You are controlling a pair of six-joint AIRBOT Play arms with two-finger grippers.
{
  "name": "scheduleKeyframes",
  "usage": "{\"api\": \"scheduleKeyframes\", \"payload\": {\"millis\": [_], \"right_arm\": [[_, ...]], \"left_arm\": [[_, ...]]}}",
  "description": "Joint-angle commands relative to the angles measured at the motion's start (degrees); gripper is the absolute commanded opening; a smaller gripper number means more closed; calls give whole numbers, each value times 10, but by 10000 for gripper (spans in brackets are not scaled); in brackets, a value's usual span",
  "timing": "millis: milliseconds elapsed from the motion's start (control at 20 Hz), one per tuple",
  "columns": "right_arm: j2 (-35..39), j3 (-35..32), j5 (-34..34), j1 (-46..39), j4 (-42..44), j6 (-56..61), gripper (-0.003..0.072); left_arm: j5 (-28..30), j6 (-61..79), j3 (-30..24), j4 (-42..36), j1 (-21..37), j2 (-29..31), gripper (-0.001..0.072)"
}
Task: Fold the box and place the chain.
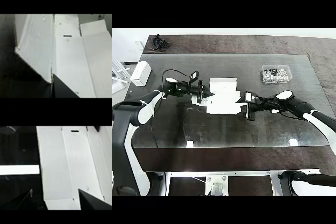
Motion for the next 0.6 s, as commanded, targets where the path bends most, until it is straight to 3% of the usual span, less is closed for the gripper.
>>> {"api": "scheduleKeyframes", "payload": {"millis": [0, 550], "right_arm": [[0, -1, 3, 19, -43, 2, 696], [-31, -10, -107, 40, -23, 0, 696]], "left_arm": [[-1, 0, 0, 0, 0, 0, 19], [-2, 0, 0, 0, 0, 0, 19]]}}
